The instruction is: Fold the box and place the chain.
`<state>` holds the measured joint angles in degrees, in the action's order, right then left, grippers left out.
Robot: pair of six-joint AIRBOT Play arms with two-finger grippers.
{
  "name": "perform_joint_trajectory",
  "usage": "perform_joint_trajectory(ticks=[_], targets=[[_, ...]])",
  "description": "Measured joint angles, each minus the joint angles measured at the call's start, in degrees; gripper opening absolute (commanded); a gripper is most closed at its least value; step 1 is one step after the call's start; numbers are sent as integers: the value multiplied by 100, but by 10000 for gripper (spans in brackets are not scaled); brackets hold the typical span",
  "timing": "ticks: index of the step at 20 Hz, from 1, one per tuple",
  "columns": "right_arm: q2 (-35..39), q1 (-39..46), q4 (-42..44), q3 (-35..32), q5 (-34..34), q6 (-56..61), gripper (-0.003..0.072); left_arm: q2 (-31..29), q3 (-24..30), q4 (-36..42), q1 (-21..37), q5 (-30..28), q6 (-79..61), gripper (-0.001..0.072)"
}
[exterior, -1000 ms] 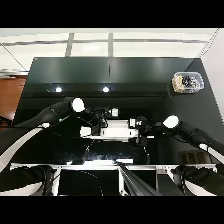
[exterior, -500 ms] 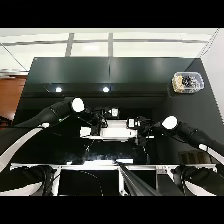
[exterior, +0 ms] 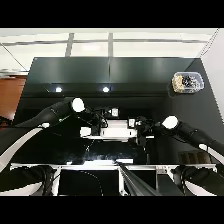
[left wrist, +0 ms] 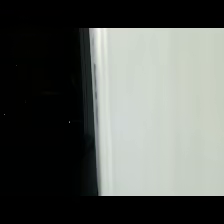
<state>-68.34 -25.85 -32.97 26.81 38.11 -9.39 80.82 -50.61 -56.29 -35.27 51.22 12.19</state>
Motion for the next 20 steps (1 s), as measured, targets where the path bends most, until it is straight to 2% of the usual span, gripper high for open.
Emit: perform_joint_trajectory(ticks=[20], targets=[[0, 136, 105, -2, 140, -15, 636, 13, 0, -2, 0, 13, -11, 29]])
